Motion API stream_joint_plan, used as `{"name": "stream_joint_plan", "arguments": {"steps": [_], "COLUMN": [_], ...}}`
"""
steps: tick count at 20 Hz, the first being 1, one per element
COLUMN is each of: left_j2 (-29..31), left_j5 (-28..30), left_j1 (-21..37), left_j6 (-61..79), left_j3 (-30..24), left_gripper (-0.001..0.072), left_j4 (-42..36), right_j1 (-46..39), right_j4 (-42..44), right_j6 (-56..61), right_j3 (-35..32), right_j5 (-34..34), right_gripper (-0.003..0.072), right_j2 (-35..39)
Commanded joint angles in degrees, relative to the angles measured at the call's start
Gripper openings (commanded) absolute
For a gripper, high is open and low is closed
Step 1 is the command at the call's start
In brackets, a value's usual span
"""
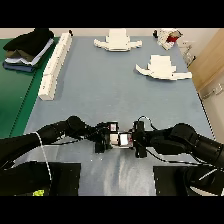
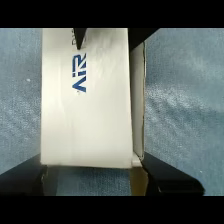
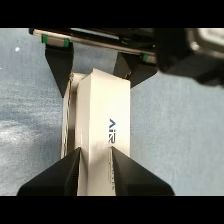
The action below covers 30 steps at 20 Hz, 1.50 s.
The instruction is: Fold the box.
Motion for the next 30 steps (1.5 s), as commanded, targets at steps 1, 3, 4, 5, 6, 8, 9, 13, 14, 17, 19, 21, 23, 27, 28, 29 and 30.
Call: {"name": "stream_joint_plan", "arguments": {"steps": [1, 3, 4, 5, 6, 8, 9, 13, 14, 17, 19, 21, 23, 27, 28, 29, 30], "left_j2": [0.0, 0.0, 0.0, 0.0, 0.0, 0.0, 0.0, 0.0, 0.0, 0.0, 0.0, 0.0, 0.0, 0.0, 0.0, 0.0, 0.0], "left_j5": [0.0, 0.0, 0.0, 0.0, 0.0, 0.0, 0.0, 0.0, 0.0, 0.0, 0.0, 0.0, 0.0, 0.0, 0.0, 0.0, 0.0], "left_j1": [0.0, 0.0, 0.0, 0.0, 0.0, 0.0, 0.0, 0.0, 0.0, 0.0, 0.0, 0.0, 0.0, 0.0, 0.0, 0.0, 0.0], "left_j6": [0.0, 0.0, -0.1, -0.1, 0.0, 0.0, -0.1, -0.1, 0.0, 0.0, -0.1, 0.0, -0.1, -0.1, 0.0, 0.0, -0.1], "left_j3": [0.0, 0.0, 0.0, 0.0, 0.0, 0.0, 0.0, 0.0, 0.0, 0.0, 0.0, 0.0, 0.0, 0.0, 0.0, 0.0, 0.0], "left_gripper": [0.0466, 0.0466, 0.0466, 0.0466, 0.0466, 0.0466, 0.0466, 0.0466, 0.0466, 0.0466, 0.0466, 0.0466, 0.0466, 0.0466, 0.0466, 0.0466, 0.0466], "left_j4": [0.0, 0.0, 0.0, -0.1, 0.0, 0.0, 0.0, 0.0, 0.0, 0.0, 0.0, 0.0, 0.0, 0.0, 0.0, 0.0, 0.0], "right_j1": [0.7, 0.7, 0.7, 0.7, 0.7, 0.7, 0.7, 0.6, 0.6, 0.5, 0.5, 2.6, 5.1, 5.8, 5.8, 5.8, 6.0], "right_j4": [1.2, 1.6, 1.6, 1.6, 1.6, 1.6, 1.6, 1.6, 1.7, 8.6, 20.2, 26.2, 26.0, 25.6, 25.4, 25.2, 25.2], "right_j6": [0.0, 0.0, 0.0, 0.0, 0.0, 0.0, 0.0, 1.9, 5.4, 17.7, 21.5, 23.7, 28.6, 29.9, 29.9, 29.9, 29.9], "right_j3": [0.0, 0.0, 0.0, 0.0, 0.0, 0.0, 0.0, 0.0, 0.0, -1.7, -7.8, -14.5, -18.2, -19.9, -19.9, -19.9, -19.9], "right_j5": [-1.8, -2.8, -3.0, -3.0, -3.0, -2.9, -2.9, -2.4, -1.8, 2.0, 13.2, 26.5, 34.6, 35.9, 35.5, 35.4, 34.9], "right_gripper": [0.0295, 0.0315, 0.0335, 0.0477, 0.0503, 0.0503, 0.0503, 0.0501, 0.0493, 0.0093, 0.0028, 0.0012, 0.0012, 0.0012, 0.0012, 0.0012, 0.0012], "right_j2": [-0.2, 0.0, 0.2, 0.6, 1.1, 2.1, 2.8, 7.1, 8.3, 10.8, 12.7, 13.8, 13.7, 10.8, 9.2, 7.8, 6.6]}}
